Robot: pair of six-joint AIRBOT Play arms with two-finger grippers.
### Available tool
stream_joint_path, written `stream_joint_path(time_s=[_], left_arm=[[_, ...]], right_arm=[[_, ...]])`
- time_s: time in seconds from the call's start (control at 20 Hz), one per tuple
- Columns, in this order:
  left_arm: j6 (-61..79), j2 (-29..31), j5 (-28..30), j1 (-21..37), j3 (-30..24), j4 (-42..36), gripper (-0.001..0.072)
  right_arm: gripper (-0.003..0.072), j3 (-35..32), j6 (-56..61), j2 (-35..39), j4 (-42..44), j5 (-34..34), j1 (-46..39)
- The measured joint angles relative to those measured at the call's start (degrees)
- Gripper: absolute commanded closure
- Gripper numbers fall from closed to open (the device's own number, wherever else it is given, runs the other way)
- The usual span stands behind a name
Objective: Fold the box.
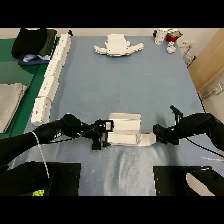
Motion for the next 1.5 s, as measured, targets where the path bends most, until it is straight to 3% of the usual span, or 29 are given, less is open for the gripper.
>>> stream_joint_path(time_s=[0.1, 0.15, 0.2, 0.25, 0.55, 0.65, 0.85, 1.15, 1.5], left_arm=[[0.00, 0.00, 0.00, 0.00, 0.00, 0.00, 0.0299], [0.00, 0.00, 0.00, 0.00, 0.00, 0.00, 0.0300], [0.00, 0.00, 0.00, 0.00, 0.00, 0.00, 0.0299], [-0.02, 0.00, 0.00, 0.00, 0.00, 0.00, 0.0299], [0.00, 0.00, 0.00, 0.00, 0.00, 0.00, 0.0299], [0.00, 0.00, 0.00, 0.00, 0.00, 0.00, 0.0299], [0.00, 0.00, -0.02, 0.00, 0.00, 0.00, 0.0300], [-0.02, 0.00, 0.00, 0.00, 0.00, 0.00, 0.0300], [-0.02, 0.00, -0.02, 0.00, 0.00, 0.00, 0.0299]], right_arm=[[0.0681, -0.09, -1.16, 0.31, 1.62, -0.48, 0.11], [0.0646, -0.13, -1.70, 0.39, 2.54, -0.59, 0.13], [0.0488, -0.15, -2.56, 0.46, 3.39, -1.11, 0.13], [0.0386, -0.13, -3.54, 0.50, 4.22, -1.44, 0.15], [0.0374, 1.81, -7.85, 0.59, 6.88, -3.93, 0.26], [0.0177, 3.19, -8.74, 0.59, 7.26, -5.09, 0.26], [0.0179, 4.35, -9.75, 0.57, 7.63, -5.62, 2.82], [0.0182, 5.01, -7.93, -1.42, 5.60, 1.11, 12.37], [0.0190, 13.27, 10.21, -7.76, -9.75, 4.83, 27.28]])
